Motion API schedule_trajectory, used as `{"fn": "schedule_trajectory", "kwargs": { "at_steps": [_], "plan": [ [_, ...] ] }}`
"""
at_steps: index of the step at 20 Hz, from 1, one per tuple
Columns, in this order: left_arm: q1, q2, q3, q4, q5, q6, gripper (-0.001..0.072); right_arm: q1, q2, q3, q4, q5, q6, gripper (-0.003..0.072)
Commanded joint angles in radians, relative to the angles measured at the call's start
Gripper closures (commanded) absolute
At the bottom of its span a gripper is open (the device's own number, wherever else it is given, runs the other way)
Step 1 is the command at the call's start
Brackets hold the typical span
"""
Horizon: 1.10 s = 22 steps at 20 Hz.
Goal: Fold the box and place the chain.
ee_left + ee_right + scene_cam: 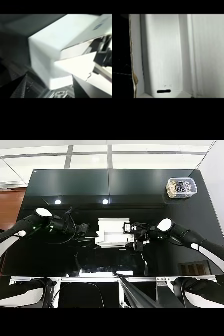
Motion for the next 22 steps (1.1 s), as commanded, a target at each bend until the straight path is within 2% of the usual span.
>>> {"fn": "schedule_trajectory", "kwargs": {
  "at_steps": [1,2,3,4,13,16,22],
  "plan": [
    [-0.006,0.0,0.022,-0.027,-0.012,0.003,0.0091,0.001,0.0,0.0,0.0,0.0,0.0,0.0624],
    [-0.012,0.0,0.024,-0.029,-0.011,0.003,0.0139,0.001,0.0,0.0,0.0,0.0,0.0,0.0624],
    [-0.021,0.0,0.028,-0.028,-0.011,0.003,0.0254,0.001,0.0,0.0,0.0,0.0,0.0,0.0624],
    [-0.031,0.0,0.03,-0.028,-0.008,0.003,0.0275,0.001,0.0,0.0,0.0,0.0,0.0,0.0624],
    [-0.105,0.0,0.03,-0.009,0.042,-0.03,0.0278,0.001,0.0,0.0,0.0,0.0,0.0,0.0624],
    [-0.126,0.0,0.032,-0.001,0.076,-0.074,0.0303,0.001,0.0,0.0,0.0,0.0,0.0,0.0624],
    [-0.189,0.0,0.167,0.279,0.09,-0.285,0.0303,0.001,0.0,0.0,0.0,0.0,0.0,0.0624]
  ]
}}
